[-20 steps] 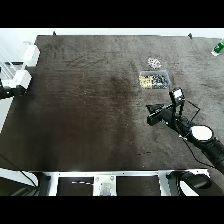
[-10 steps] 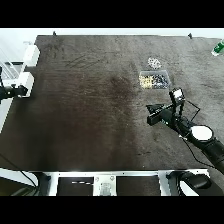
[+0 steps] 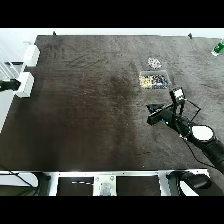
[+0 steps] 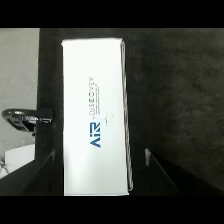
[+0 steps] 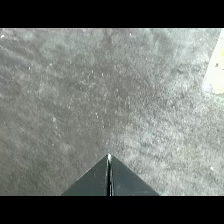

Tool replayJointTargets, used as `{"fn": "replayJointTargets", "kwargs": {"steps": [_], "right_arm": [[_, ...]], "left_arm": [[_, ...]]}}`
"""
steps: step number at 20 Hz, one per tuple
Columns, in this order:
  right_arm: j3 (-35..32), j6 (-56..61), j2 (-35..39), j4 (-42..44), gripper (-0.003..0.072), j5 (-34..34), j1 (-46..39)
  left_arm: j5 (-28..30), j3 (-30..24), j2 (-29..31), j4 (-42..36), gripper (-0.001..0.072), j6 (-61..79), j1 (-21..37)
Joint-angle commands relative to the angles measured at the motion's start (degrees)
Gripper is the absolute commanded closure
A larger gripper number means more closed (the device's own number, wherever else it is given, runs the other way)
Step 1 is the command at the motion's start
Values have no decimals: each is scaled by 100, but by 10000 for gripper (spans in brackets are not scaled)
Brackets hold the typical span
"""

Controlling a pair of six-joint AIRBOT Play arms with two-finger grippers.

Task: Fold the box and place the chain.

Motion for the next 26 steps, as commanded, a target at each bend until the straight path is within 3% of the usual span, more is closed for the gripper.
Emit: {"fn": "replayJointTargets", "kwargs": {"steps": [1, 2, 4, 6, 10, 15, 18, 22, 26], "right_arm": [[72, 0, 249, 240, 668, -116, 4], [76, 2, 435, 275, 668, -308, 4], [76, 28, 822, 273, 668, -741, 2], [72, 199, 1128, 269, 669, -1038, 0], [39, 472, 1281, 269, 669, -1043, 0], [-210, 466, 1309, 251, 670, -1344, 0], [-378, 382, 1451, 240, 670, -1502, 2], [-780, 385, 1886, -101, 670, -1650, 4], [-1099, 382, 2347, -103, 670, -2063, 4]], "left_arm": [[-496, 7, 859, 175, 415, -212, 2], [-758, 4, 1141, 162, 688, -74, 2], [-975, -92, 1650, -175, 695, 24, 2], [-734, -538, 2295, -754, 696, 389, -37], [223, -2271, 3803, -2096, 696, 2428, -551], [1676, -4568, 5425, -3891, 696, 3790, -1574], [2020, -5595, 6387, -4153, 696, 3877, -2024], [2065, -6299, 7191, -4304, 696, 3877, -2046], [2061, -6494, 7200, -4306, 693, 3862, -2046]]}}
